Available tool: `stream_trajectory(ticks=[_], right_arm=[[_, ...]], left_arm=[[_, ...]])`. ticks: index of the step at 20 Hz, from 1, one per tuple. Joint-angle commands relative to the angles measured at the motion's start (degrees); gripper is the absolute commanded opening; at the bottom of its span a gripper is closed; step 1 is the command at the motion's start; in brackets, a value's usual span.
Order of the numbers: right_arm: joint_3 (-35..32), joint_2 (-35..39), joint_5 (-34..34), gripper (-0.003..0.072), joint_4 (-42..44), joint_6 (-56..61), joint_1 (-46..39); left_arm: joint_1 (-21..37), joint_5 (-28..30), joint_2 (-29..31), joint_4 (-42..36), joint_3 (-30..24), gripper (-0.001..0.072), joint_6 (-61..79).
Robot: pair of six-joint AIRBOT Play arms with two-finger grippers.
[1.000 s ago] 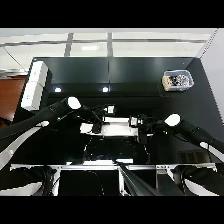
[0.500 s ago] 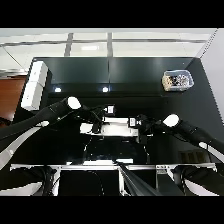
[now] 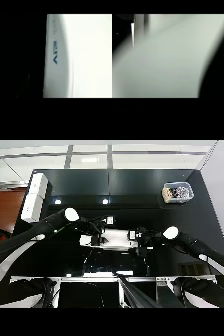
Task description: Fold the box and place the chain.
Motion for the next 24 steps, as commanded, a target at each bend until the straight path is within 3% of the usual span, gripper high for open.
stream_trajectory(ticks=[1,3,4,5,6,7,10,12,15,18,24], right_arm=[[-0.04,-0.04,0.02,0.0426,-0.11,0.11,0.02],[-0.04,-0.04,0.02,0.0153,-0.13,0.11,0.02],[-0.04,-0.04,0.0,0.0123,-0.11,0.11,0.02],[-0.04,-0.04,0.02,0.0125,-0.13,0.13,0.02],[-0.04,-0.04,0.0,0.0126,-0.11,0.13,0.02],[-0.04,-0.04,0.02,0.0126,-0.11,0.11,0.02],[-0.04,-0.04,0.02,0.0126,-0.09,0.11,0.02],[-0.04,-0.04,0.02,0.0126,-0.09,0.11,0.02],[-0.04,-0.04,0.02,0.0126,-0.09,0.11,0.02],[-0.04,-0.04,0.02,0.0126,-0.07,0.11,0.02],[-0.04,-0.04,0.02,0.0126,-0.07,0.11,0.02]], left_arm=[[0.63,-1.44,7.63,15.1,0.04,0.0585,-20.26],[1.4,-3.87,13.27,25.66,0.04,0.0582,-34.07],[2.03,-6.08,15.04,27.93,0.04,0.0571,-39.6],[2.84,-8.92,16.02,27.98,0.02,0.0428,-44.46],[3.69,-12.39,16.02,25.66,-0.07,0.0116,-48.28],[4.31,-14.91,15.56,20.63,-0.79,0.0028,-49.07],[4.63,-13.35,12.24,-1.97,-5.25,0.0028,-40.87],[4.79,-7.65,9.11,-13.88,-5.88,0.0028,-32.89],[5.86,4.87,5.01,-25.75,-5.77,0.0028,-26.82],[8.44,8.28,0.98,-28.92,-5.42,0.0027,-24.55],[8.94,4.55,-6.34,-26.64,-5.42,0.0026,-24.57]])
